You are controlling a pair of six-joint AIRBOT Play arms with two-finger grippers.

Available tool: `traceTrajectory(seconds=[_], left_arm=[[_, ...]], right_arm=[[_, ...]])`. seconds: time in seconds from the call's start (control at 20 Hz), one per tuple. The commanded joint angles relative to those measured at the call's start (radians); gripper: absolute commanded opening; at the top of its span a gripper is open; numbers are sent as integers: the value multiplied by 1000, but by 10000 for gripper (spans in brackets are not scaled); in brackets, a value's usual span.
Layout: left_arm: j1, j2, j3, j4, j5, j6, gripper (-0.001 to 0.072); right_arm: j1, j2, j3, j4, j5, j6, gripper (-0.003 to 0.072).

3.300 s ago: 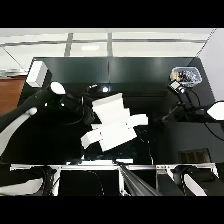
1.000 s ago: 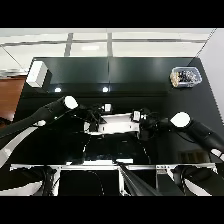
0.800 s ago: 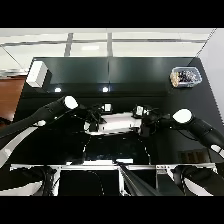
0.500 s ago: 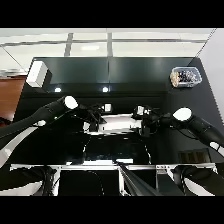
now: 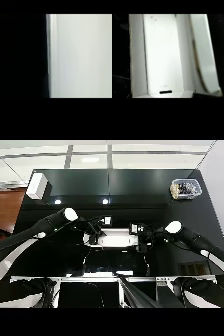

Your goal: Fold the box and place the chain.

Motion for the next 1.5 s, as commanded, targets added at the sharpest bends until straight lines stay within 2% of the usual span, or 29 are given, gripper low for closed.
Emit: traceTrajectory(seconds=[0.0,1.45], left_arm=[[0,0,1,0,-3,-1,29],[0,-24,20,14,20,-1,28]], right_arm=[[-17,-17,1,-6,-5,-11,705],[-15,-43,1,-3,-10,-49,703]])
